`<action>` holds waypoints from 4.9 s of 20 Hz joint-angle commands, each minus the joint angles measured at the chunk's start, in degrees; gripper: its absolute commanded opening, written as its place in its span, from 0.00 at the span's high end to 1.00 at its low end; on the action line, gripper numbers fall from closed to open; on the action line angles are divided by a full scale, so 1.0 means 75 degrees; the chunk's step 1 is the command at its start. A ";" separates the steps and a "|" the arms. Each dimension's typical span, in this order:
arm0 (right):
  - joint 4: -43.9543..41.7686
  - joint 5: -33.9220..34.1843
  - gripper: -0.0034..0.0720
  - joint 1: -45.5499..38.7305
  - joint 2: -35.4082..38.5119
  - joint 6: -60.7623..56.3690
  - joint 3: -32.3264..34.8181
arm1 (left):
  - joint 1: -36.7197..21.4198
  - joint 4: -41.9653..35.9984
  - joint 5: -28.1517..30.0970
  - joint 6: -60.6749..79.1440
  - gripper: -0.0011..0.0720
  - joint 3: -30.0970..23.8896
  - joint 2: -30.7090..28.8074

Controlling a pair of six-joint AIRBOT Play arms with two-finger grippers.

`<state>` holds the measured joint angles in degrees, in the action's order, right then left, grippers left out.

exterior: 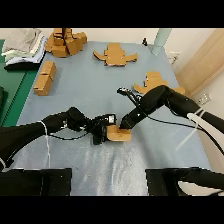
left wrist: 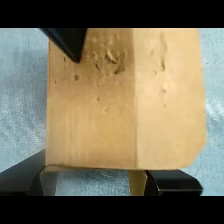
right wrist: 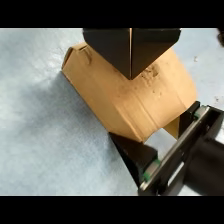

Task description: Fold the box.

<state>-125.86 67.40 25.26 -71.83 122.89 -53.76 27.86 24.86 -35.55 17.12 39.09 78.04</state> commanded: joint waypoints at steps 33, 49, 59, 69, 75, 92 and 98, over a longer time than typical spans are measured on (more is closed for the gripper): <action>0.4071 -0.5566 0.28 0.3407 0.3331 0.1209 0.3439 | -0.0003 0.0000 0.0003 0.0000 0.26 0.0003 -0.0006; 0.4849 -0.5890 0.18 0.3450 0.2565 0.1760 0.3439 | -0.0003 0.0000 0.0003 0.0000 0.26 0.0003 -0.0006; 0.4963 -0.5890 0.46 0.3453 0.2588 0.1763 0.3442 | -0.0003 0.0000 0.0003 0.0000 0.26 0.0003 -0.0006; 0.4954 -0.5898 0.51 0.3456 0.2661 0.1766 0.3439 | -0.0003 0.0000 0.0003 0.0000 0.26 0.0003 -0.0006; 0.4954 -0.5837 0.51 0.3453 0.3171 0.1763 0.3442 | -0.0003 0.0000 0.0003 0.0000 0.26 0.0003 -0.0006; 0.4771 -0.5659 0.32 0.3450 0.3381 0.1760 0.3442 | -0.0003 0.0000 0.0003 0.0000 0.26 0.0003 -0.0006; 0.4663 -0.5421 0.15 0.3453 0.2978 0.1763 0.3448 | -0.0003 0.0000 0.0003 0.0000 0.26 0.0000 -0.0006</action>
<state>-90.63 26.13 51.09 -48.12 136.11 -27.90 27.86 24.86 -35.55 17.15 39.11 78.04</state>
